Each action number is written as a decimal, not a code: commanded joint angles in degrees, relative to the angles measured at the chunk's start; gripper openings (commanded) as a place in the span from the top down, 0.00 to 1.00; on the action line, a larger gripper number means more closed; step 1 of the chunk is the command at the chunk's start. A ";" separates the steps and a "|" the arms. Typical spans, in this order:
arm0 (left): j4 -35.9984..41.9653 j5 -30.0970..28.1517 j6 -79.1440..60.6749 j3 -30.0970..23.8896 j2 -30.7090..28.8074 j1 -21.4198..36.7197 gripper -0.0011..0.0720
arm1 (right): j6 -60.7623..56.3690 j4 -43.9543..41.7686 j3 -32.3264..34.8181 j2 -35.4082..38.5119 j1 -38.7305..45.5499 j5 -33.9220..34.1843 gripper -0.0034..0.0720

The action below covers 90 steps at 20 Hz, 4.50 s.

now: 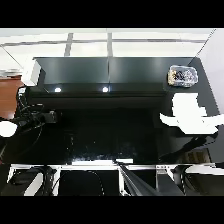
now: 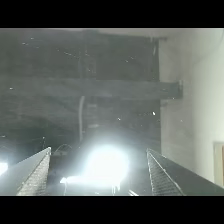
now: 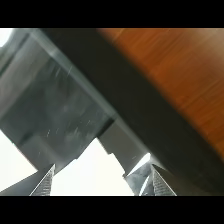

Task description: Fold the box and place the chain.

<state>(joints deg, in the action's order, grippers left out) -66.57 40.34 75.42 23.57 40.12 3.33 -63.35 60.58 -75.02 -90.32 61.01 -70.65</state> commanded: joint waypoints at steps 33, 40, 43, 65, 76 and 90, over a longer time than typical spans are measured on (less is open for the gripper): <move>25.42 9.99 -9.51 15.32 21.55 -10.49 0.03 | 16.63 -46.64 60.15 50.16 -70.90 38.80 0.94; 30.71 18.75 -12.31 23.76 41.42 -12.39 0.03 | 15.61 -46.40 60.15 50.16 -74.73 41.94 0.94; 39.76 21.29 -19.98 26.05 46.93 -14.47 0.03 | 15.61 -46.38 60.15 50.16 -74.73 41.68 0.94; 30.60 47.54 -36.09 41.13 57.37 -16.79 0.96 | 12.74 -9.03 43.08 50.16 -67.54 11.58 0.03; 38.84 11.04 -84.19 14.71 34.10 -28.55 0.95 | 29.97 -1.18 41.11 50.03 -66.86 9.31 0.03; 35.91 2.32 -84.02 22.10 41.75 -32.98 0.95 | 51.74 -6.32 50.82 39.82 -86.05 25.35 0.03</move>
<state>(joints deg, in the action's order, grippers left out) -29.34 42.48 -8.43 45.41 81.52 -29.54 -13.67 52.93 -24.67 -46.70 -19.79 -50.52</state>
